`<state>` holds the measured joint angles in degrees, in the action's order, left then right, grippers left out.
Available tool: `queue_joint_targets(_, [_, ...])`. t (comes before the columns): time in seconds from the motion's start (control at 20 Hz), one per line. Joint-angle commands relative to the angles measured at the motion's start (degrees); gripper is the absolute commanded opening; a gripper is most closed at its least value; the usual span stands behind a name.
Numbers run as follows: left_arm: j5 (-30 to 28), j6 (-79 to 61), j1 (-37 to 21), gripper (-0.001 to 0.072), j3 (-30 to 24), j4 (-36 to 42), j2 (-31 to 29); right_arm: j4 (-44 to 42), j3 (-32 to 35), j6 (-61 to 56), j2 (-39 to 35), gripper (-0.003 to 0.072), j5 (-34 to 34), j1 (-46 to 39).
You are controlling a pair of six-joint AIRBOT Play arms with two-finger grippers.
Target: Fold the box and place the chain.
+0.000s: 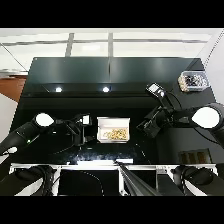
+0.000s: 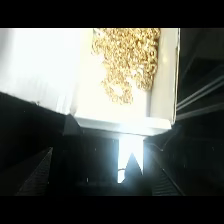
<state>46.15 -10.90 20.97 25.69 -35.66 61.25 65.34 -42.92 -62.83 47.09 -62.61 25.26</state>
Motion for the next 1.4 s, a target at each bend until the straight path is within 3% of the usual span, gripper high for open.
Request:
queue_joint_targets(0.0, [1.01,-2.49,0.55,0.0709,-0.04,2.71,1.25,0.13,-0.02,-0.39,-0.07,0.0660,0.24,-0.02])
queue_joint_targets(0.45, [3.89,-2.91,0.70,0.0705,0.33,3.72,3.65,0.96,-0.02,-0.39,-0.04,0.0660,0.31,-0.02])
queue_joint_targets(0.8, [-0.96,-4.00,5.09,0.0706,0.28,6.62,4.46,1.20,-0.02,-0.42,-0.04,0.0659,0.98,-0.02])
queue_joint_targets(1.35, [-1.07,-3.89,5.05,0.0706,0.72,6.21,4.35,1.16,-0.02,-0.44,-0.04,0.0659,1.11,-0.02])
